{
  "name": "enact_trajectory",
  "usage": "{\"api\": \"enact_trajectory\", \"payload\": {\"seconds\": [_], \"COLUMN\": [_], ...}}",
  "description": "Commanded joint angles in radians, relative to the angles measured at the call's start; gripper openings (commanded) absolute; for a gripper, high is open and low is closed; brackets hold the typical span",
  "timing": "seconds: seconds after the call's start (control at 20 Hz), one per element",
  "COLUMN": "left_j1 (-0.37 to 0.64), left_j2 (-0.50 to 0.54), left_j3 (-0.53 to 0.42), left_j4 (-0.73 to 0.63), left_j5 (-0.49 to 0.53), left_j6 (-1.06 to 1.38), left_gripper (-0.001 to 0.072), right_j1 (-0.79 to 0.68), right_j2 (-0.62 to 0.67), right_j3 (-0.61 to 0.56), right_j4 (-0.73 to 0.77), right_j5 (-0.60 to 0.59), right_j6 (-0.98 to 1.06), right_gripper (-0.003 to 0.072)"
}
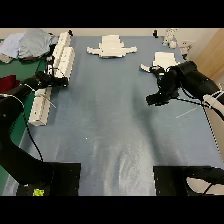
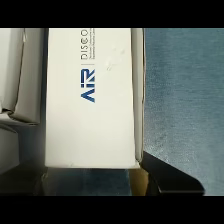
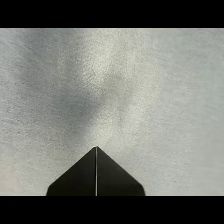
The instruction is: Fold the box.
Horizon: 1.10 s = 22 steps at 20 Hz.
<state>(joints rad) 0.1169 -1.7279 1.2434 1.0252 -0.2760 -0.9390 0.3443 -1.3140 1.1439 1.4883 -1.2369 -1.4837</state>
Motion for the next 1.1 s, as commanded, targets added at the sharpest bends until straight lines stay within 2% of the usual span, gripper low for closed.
{"api": "enact_trajectory", "payload": {"seconds": [0.0, 0.05, 0.1, 0.15, 0.35, 0.6, 0.8, 1.05], "left_j1": [0.001, 0.001, 0.001, 0.001, 0.002, 0.008, 0.042, 0.043], "left_j2": [-0.003, -0.003, -0.003, -0.003, -0.001, 0.049, 0.158, 0.377], "left_j3": [0.003, 0.003, 0.003, 0.003, 0.003, 0.003, 0.003, 0.003], "left_j4": [0.0, 0.0, 0.0, 0.0, 0.0, 0.0, 0.0, 0.0], "left_j5": [0.012, 0.007, 0.003, 0.003, -0.006, -0.08, -0.206, -0.421], "left_j6": [-0.002, -0.003, -0.003, -0.005, -0.005, -0.005, -0.005, -0.005], "left_gripper": [0.0451, 0.0453, 0.0553, 0.0696, 0.0696, 0.0697, 0.0696, 0.0696], "right_j1": [0.0, 0.0, 0.0, 0.0, 0.0, 0.0, 0.0, 0.0], "right_j2": [0.0, 0.0, 0.0, 0.0, 0.0, 0.0, 0.0, 0.0], "right_j3": [0.001, 0.001, 0.001, 0.001, 0.001, 0.001, 0.001, 0.001], "right_j4": [0.0, 0.0, 0.0, 0.0, 0.0, 0.0, 0.0, 0.0], "right_j5": [0.0, 0.0, 0.0, 0.0, 0.0, 0.0, 0.0, 0.0], "right_j6": [0.0, 0.0, 0.0, 0.0, 0.0, 0.0, 0.0, 0.0], "right_gripper": [0.0004, 0.0003, 0.0004, 0.0003, 0.0004, 0.0004, 0.0003, 0.0003]}}
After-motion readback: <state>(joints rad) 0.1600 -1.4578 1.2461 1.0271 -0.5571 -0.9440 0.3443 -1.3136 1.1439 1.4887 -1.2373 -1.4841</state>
